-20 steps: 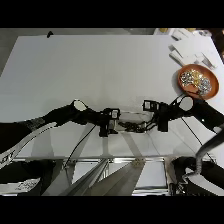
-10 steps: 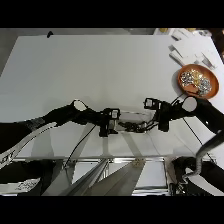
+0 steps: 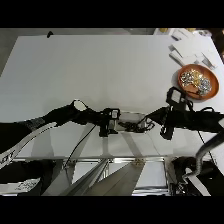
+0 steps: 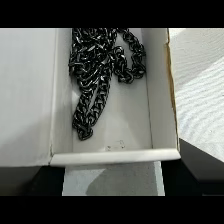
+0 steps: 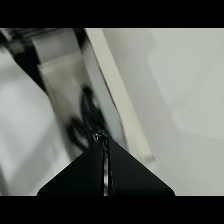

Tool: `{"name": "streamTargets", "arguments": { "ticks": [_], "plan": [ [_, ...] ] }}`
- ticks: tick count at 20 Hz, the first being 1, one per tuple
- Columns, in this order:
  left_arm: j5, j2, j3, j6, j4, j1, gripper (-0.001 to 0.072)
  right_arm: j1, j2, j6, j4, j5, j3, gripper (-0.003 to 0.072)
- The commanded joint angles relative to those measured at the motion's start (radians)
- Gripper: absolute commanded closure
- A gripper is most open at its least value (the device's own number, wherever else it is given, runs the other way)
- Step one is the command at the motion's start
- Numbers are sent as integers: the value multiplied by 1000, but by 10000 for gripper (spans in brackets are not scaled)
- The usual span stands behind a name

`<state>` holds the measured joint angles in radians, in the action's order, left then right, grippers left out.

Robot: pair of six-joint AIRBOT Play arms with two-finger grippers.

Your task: Fold the box and place the chain.

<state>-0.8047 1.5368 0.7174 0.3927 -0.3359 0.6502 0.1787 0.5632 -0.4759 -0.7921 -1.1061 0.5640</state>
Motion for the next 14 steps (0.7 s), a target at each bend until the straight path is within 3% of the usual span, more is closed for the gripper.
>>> {"name": "streamTargets", "arguments": {
  "ticks": [1,14],
  "plan": [
    [0,-1,0,0,0,0,439,0,-101,-18,280,-32,1,674],
    [0,-1,0,0,0,0,439,0,-104,93,706,122,1,674]
  ]
}}
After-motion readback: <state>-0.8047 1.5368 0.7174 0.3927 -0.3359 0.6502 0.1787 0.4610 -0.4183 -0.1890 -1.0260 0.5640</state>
